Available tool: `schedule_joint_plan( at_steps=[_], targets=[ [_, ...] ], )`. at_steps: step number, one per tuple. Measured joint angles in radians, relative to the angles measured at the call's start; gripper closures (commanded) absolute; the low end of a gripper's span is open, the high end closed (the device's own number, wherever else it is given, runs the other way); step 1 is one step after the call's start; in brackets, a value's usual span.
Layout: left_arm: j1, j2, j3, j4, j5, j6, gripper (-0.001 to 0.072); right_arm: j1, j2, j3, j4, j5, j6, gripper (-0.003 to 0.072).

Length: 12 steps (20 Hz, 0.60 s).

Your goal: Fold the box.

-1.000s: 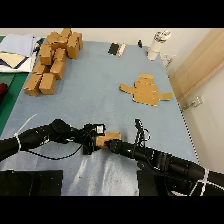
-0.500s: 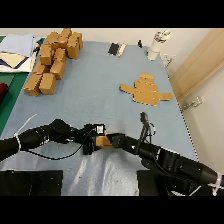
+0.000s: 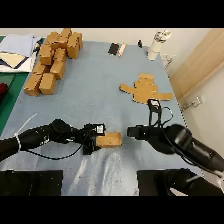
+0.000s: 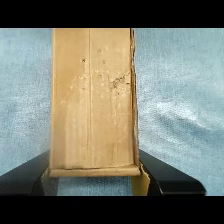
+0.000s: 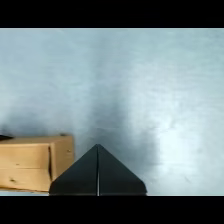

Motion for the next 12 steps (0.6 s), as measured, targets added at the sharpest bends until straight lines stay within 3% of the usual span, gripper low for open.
schedule_joint_plan(
  at_steps=[6,12],
  targets=[
    [0.0,0.0,0.0,0.0,0.0,0.0,0.0182,-0.114,-0.308,0.231,0.161,-0.142,-0.281,0.0685],
    [0.0,0.0,0.002,0.0,0.0,-0.008,0.0182,-0.131,-0.387,0.286,0.204,-0.137,-0.334,0.0685]
  ],
)
